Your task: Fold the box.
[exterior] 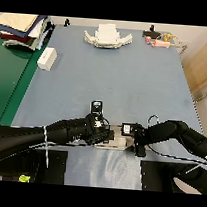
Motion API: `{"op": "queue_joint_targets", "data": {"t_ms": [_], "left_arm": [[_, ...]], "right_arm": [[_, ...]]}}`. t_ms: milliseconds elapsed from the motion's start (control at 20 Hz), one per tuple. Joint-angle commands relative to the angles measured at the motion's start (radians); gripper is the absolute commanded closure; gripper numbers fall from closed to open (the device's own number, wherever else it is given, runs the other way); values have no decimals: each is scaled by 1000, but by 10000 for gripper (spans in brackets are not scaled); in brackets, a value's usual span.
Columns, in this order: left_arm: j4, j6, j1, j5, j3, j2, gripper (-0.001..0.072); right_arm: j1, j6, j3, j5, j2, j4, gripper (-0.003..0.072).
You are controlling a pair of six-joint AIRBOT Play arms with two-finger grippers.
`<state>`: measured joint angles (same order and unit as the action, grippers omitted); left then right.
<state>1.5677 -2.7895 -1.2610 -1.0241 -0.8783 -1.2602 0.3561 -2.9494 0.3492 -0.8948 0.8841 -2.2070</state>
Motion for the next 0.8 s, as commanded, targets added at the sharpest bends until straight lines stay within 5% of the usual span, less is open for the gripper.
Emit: {"op": "queue_joint_targets", "data": {"t_ms": [0, 50, 150, 600, 650, 700, 750], "left_arm": [[10, -11, -11, -5, -10, -12, 377], [8, -11, -13, -6, -10, -13, 377], [8, -4, -18, -5, -10, -13, 680], [3, -1, -17, -32, -18, -10, 691], [3, 7, -17, -46, -29, -9, 542], [4, 18, -17, -69, -44, -8, 232], [5, 21, -16, -104, -60, -5, 107]], "right_arm": [[0, 0, 1, 0, 0, 1, 205], [0, 0, 1, 0, 0, 1, 205], [0, 0, 1, 0, 0, 1, 205], [0, 0, 1, 0, 0, 1, 205], [0, 0, 1, 0, 0, 1, 205], [0, 0, 1, 0, 0, 1, 205], [0, 0, 1, 0, 0, 0, 205]]}}
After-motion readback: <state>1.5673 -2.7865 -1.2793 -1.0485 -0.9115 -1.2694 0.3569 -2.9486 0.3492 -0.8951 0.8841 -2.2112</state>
